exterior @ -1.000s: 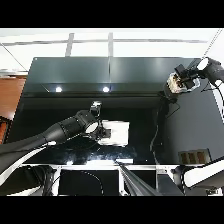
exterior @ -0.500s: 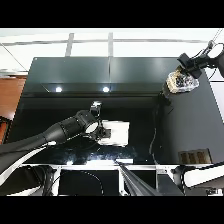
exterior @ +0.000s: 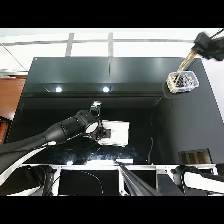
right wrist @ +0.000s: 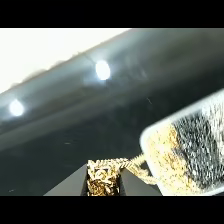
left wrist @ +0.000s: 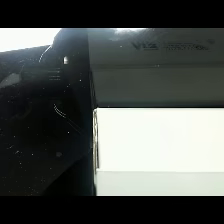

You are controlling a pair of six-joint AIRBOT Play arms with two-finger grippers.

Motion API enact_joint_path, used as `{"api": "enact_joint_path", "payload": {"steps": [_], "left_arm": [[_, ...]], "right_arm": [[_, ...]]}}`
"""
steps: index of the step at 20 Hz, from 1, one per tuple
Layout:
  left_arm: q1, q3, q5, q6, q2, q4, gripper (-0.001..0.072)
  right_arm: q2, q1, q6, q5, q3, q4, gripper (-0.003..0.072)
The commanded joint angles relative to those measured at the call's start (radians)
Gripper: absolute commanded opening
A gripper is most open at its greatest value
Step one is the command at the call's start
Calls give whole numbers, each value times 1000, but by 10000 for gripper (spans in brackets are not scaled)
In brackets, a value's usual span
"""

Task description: Fold the box and place the chain.

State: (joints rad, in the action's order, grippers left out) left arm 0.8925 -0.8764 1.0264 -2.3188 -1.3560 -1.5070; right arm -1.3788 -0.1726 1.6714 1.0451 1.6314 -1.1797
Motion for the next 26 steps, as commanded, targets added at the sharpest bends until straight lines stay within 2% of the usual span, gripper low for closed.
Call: {"api": "enact_joint_path", "payload": {"steps": [1, 5, 8, 12, 16, 20, 23, 26], "left_arm": [[-1, 0, 0, 0, 1, 0, 35], [-1, 0, 0, 0, 1, 1, 35], [-1, 0, -1, 0, 1, 0, 35], [-1, 0, -1, 0, 1, 0, 35], [-1, 0, -1, 0, 1, 0, 35], [-1, 0, 0, 0, 1, 0, 35], [0, 0, 0, 0, 1, 1, 35], [-1, 0, 0, 0, 1, 0, 35]], "right_arm": [[159, -2, -151, 59, 33, 85, 41], [291, -2, -227, 184, 80, 163, 41], [367, 6, -270, 386, 78, 179, 42], [492, 107, -274, 426, -78, 178, 42], [576, 243, -272, 425, -312, 190, 42], [582, 392, -273, 334, -491, 302, 42], [581, 488, -273, 233, -550, 345, 42], [581, 533, -274, 203, -550, 436, 42]]}}
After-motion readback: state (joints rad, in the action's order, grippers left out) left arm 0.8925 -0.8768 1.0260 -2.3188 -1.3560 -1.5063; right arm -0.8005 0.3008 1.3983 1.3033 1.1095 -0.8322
